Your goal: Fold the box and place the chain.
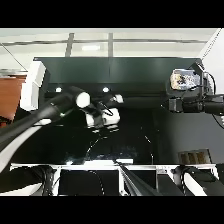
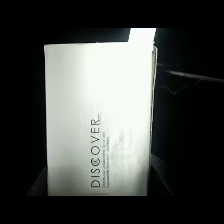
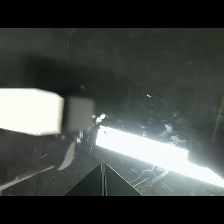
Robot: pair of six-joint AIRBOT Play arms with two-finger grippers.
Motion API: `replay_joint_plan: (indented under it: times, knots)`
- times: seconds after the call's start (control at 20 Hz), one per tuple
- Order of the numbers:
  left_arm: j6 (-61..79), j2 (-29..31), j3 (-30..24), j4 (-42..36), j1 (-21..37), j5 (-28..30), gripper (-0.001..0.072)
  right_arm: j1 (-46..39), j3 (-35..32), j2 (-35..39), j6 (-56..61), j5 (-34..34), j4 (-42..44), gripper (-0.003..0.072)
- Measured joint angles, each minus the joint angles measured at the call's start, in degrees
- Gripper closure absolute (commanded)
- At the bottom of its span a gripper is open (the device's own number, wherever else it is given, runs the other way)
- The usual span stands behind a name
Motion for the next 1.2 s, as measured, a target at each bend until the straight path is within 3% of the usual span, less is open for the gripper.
replay_joint_plan:
  times: [0.1, 0.3, 0.6, 0.85, 1.2]
  knots:
    - [-7.19, 3.65, -0.22, 4.33, 6.47, -5.70, 0.0450, 0.00, 0.00, 0.00, 0.00, 0.04, -0.13, 0.0666]
    - [-18.08, 11.19, -2.38, 8.02, 24.90, -15.82, 0.0450, 0.02, 0.00, 0.00, -0.15, 0.07, -0.33, 0.0666]
    - [-25.33, 19.32, -8.33, 9.64, 53.07, -20.44, 0.0450, 0.00, 0.00, 0.00, -0.90, -0.31, -0.57, 0.0666]
    - [-21.86, 21.00, -13.51, 9.60, 64.63, -13.40, 0.0450, 0.02, 0.00, 0.00, -1.05, -1.44, -0.55, 0.0666]
    - [-12.70, 18.43, -18.34, 5.07, 67.54, 5.27, 0.0450, 0.00, 0.00, 0.00, -0.11, -1.81, -0.35, 0.0666]
